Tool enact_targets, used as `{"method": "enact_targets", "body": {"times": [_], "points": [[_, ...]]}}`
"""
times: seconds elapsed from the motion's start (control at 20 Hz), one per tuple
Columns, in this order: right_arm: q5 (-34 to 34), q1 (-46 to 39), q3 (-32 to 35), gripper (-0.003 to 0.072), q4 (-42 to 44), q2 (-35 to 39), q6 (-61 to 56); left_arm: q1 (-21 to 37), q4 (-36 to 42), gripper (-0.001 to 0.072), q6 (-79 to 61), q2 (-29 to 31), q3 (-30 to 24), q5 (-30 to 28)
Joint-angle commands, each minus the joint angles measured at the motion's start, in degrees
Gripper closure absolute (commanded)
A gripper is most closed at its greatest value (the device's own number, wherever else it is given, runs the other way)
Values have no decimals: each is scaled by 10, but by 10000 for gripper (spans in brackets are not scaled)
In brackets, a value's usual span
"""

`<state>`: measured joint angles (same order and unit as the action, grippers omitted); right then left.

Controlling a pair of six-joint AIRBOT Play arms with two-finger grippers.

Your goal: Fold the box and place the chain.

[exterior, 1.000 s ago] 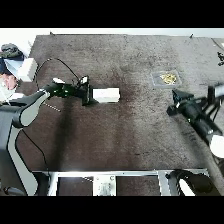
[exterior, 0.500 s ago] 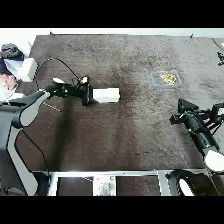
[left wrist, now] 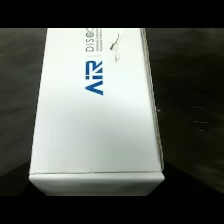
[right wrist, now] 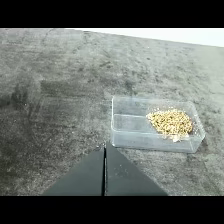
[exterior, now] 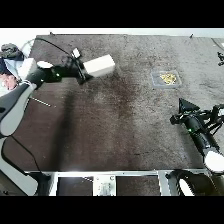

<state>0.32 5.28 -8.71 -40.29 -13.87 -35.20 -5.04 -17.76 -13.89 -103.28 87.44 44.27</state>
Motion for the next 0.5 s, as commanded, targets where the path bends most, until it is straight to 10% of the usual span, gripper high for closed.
{"method": "enact_targets", "body": {"times": [0.0, 0.45], "points": [[2, 0, 0, 674, 0, 0, 0, 48, 2, 699, 146, 42, 3, -187], [2, 0, 0, 674, 0, 0, 0, 164, -163, 700, 425, 8, -2, -223]]}}
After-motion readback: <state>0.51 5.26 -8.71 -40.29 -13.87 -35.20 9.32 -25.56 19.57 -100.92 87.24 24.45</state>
